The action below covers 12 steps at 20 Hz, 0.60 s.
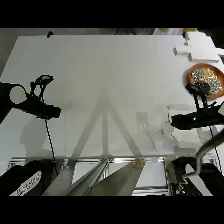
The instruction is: Fold the box and place the chain.
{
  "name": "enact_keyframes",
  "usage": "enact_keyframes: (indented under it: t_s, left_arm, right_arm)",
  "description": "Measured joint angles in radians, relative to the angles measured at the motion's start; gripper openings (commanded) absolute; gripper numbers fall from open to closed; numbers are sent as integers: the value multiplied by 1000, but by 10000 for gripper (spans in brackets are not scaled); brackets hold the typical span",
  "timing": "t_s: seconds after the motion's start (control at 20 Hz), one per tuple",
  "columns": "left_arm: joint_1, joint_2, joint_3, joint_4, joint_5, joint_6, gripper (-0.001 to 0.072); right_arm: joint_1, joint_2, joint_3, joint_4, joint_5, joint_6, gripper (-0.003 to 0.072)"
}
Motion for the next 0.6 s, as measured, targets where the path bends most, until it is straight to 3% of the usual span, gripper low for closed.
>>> enact_keyframes:
  t_s: [0.6]
  left_arm:
    - [0,0,0,0,0,0,11]
  right_arm:
    - [0,0,0,-23,-18,-13,18]
